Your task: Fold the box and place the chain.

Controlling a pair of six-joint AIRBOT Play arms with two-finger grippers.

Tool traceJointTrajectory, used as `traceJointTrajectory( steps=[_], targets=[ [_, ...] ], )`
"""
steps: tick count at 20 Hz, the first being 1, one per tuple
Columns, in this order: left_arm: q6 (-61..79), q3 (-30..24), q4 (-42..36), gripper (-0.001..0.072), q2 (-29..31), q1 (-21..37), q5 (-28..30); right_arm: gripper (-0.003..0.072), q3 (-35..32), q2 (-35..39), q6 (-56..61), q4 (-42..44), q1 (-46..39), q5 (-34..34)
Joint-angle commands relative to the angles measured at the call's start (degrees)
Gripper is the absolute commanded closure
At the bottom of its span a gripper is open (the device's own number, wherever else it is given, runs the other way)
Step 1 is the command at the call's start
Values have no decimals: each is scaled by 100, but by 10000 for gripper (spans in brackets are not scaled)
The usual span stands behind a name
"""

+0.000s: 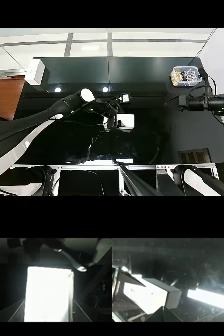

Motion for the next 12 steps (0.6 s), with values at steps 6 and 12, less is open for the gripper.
traceJointTrajectory(
  steps=[6, 12],
  targets=[
    [24, 4, 345, -2, -31, -72, 120, 676, 2, 4, 2, 2, 0, 2],
    [24, 4, 356, -3, -90, -256, 789, 676, 2, 4, 2, 2, 0, 0]
  ],
)
